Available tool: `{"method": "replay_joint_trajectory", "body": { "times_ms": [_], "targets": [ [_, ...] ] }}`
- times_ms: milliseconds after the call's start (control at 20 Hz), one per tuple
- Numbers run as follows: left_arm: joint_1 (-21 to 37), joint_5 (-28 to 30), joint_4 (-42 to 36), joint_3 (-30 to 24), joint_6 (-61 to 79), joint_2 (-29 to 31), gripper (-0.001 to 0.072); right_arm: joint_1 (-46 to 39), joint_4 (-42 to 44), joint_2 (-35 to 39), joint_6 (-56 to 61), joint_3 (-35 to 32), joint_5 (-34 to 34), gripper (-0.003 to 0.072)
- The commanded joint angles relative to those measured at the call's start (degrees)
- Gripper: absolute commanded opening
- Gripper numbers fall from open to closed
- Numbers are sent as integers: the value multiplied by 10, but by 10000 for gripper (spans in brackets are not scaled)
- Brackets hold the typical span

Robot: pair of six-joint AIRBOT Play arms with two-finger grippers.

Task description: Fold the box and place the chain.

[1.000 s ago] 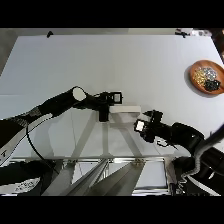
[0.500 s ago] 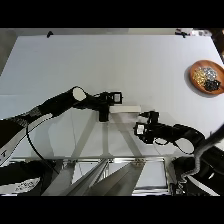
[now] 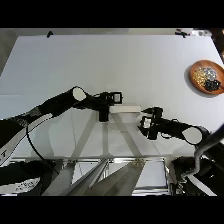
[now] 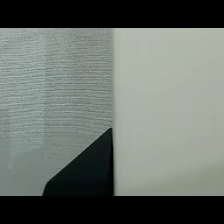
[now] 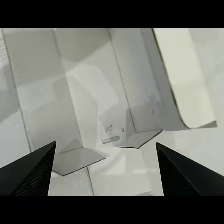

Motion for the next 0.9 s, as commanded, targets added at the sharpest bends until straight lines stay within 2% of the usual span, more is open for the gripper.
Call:
{"method": "replay_joint_trajectory", "body": {
  "times_ms": [0,150,300,400,600,850],
  "targets": [
    [0,0,0,0,0,0,13,-9,-29,5,-47,1,55,666],
    [0,0,0,0,0,0,13,-9,-42,24,-47,0,60,666],
    [0,0,0,0,0,0,13,-10,3,43,-69,-8,84,667],
    [0,0,0,0,0,0,13,-10,54,55,-129,-25,83,667],
    [0,0,0,0,0,0,13,-10,101,58,-169,-51,37,669],
    [0,0,0,0,0,0,13,-43,74,34,-174,-52,32,668]
  ]
}}
